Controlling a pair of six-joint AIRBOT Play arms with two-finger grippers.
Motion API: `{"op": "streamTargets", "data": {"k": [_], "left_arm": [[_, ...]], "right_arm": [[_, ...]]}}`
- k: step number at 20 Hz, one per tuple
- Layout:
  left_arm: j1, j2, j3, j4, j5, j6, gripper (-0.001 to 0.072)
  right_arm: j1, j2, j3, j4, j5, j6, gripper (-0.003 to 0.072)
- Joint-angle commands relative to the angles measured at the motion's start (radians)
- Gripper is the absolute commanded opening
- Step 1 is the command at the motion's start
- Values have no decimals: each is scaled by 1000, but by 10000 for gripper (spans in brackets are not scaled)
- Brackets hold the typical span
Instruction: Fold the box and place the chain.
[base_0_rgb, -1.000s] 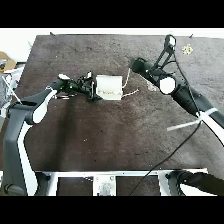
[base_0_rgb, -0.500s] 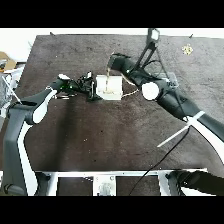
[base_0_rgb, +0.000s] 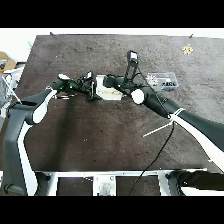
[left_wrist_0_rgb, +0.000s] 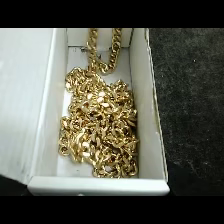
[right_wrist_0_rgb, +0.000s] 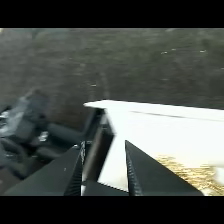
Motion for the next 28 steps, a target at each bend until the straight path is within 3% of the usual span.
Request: {"op": "streamTargets", "data": {"k": [1, 6, 11, 17, 24, 25, 27, 28], "left_arm": [[0, 0, 1, 0, 0, 0, 462], [0, 0, 1, 0, 0, 0, 462], [0, 0, 1, 0, 0, 0, 462], [0, 0, 1, 0, 0, 0, 461], [0, 0, 1, 0, 0, 0, 462], [0, 0, 1, 0, 0, 0, 462], [0, 0, 1, 0, 0, 0, 462], [0, 0, 1, 0, 1, 0, 462]], "right_arm": [[-88, 34, -4, -98, 133, -2, 297], [-344, 65, -56, -119, 286, 3, 297], [-502, 11, -180, -105, 279, 48, 297], [-490, -113, -169, -10, 89, 47, 297], [-452, -218, -57, 11, 90, 47, 296], [-451, -226, -51, 10, 90, 47, 277], [-451, -228, -50, 9, 91, 47, 21], [-448, -221, -49, 9, 97, 47, 3]]}}
